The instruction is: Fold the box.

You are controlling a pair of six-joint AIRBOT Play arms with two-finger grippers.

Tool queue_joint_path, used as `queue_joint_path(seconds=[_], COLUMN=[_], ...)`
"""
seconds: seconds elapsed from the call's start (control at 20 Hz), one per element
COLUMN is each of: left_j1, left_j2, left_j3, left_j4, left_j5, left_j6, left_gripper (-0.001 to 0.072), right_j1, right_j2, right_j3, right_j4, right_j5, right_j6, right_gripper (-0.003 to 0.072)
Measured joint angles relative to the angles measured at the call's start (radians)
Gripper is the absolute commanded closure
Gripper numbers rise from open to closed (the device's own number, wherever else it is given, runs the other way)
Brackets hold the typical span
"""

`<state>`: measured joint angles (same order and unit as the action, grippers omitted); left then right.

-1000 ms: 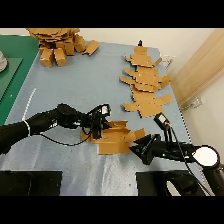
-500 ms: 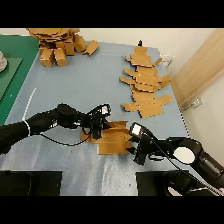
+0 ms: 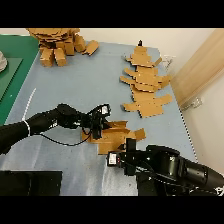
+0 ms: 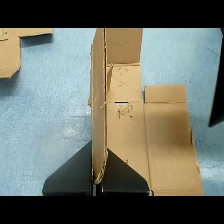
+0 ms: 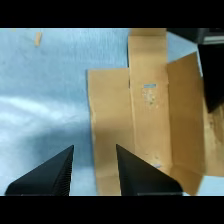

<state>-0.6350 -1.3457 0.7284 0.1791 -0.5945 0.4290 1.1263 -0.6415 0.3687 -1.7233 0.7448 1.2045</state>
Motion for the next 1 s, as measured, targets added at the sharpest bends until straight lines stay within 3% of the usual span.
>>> queue_joint_path(seconds=[0.25, 1.0], left_j1=[0.0, 0.0], left_j2=[0.0, 0.0], left_j3=[0.0, 0.0], left_j4=[0.0, 0.0], left_j5=[0.0, 0.0], left_j6=[0.0, 0.0], left_gripper=[0.0697, 0.0697], right_j1=[0.06, 0.064], right_j2=[-0.085, -0.181], right_j3=[-0.021, -0.053], right_j4=[-0.201, -0.256], right_j5=[-0.044, -0.097], right_j6=[0.13, 0.175], right_gripper=[0.0273, 0.0273])
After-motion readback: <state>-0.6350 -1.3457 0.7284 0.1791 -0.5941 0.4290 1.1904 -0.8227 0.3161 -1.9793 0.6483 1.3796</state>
